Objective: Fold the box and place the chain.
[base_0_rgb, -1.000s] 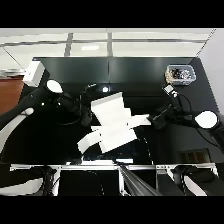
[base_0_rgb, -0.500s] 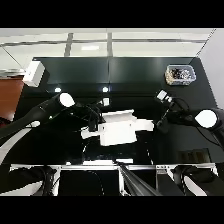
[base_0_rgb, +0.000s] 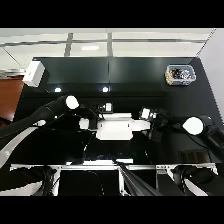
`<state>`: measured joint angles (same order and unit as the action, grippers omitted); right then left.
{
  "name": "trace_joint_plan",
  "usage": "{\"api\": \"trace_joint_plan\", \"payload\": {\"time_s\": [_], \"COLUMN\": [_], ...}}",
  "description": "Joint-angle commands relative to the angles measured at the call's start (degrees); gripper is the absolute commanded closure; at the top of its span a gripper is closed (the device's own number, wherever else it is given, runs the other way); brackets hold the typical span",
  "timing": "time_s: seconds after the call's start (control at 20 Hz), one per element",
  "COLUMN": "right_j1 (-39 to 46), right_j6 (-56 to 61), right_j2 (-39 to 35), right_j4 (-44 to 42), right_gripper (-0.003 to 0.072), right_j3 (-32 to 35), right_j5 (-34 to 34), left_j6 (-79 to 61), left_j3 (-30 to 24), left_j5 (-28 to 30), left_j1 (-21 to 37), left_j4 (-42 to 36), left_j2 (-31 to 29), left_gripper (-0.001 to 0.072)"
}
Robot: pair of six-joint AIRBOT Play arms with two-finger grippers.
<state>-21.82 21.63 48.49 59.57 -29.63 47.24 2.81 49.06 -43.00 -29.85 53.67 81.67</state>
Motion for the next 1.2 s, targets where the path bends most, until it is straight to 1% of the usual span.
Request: {"api": "trace_joint_plan", "payload": {"time_s": [0.0,0.15,0.25,0.35,0.4,0.55,0.6,0.75,0.95,1.1,1.15], "right_j1": [-3.63,-5.95,-7.45,-8.59,-9.40,-12.04,-12.44,-12.46,-11.87,-8.37,-6.99], "right_j6": [-6.78,-7.43,-9.90,-12.17,-12.74,-12.72,-12.72,-13.03,-13.11,-13.09,-13.11], "right_j2": [2.80,7.54,10.14,11.76,12.41,13.81,13.84,13.64,13.46,13.46,13.46], "right_j4": [-6.08,-6.05,-6.40,-9.42,-10.56,-14.23,-15.06,-14.73,-11.08,-14.32,-15.19], "right_gripper": [0.0032,0.0031,0.0031,0.0031,0.0031,0.0031,0.0031,0.0031,0.0031,0.0027,-0.0034], "right_j3": [1.38,1.42,1.42,1.42,1.44,1.44,1.42,1.29,-2.27,-3.48,-3.72], "right_j5": [-1.68,-4.42,-5.53,-5.60,-6.84,-14.38,-15.23,-15.39,-12.37,-9.77,-9.07], "left_j6": [-0.26,-0.26,-0.28,-0.26,-0.28,-0.28,-0.26,-0.26,-0.26,-0.26,-0.28], "left_j3": [0.00,0.00,0.00,0.00,0.00,0.00,0.00,0.00,0.00,0.00,0.00], "left_j5": [0.83,0.76,0.72,0.55,0.55,0.52,0.50,0.50,0.48,0.48,0.42], "left_j1": [-0.04,-0.04,-0.04,-0.04,-0.04,-0.04,-0.04,-0.04,-0.04,-0.04,-0.04], "left_j4": [0.92,0.92,0.92,0.92,0.92,0.94,0.92,0.94,0.94,0.94,0.94], "left_j2": [0.31,0.31,0.31,0.31,0.31,0.28,0.28,0.28,0.28,0.28,0.28], "left_gripper": [0.0681,0.0682,0.0681,0.0682,0.0682,0.0681,0.0682,0.0682,0.0681,0.0682,0.0682]}}
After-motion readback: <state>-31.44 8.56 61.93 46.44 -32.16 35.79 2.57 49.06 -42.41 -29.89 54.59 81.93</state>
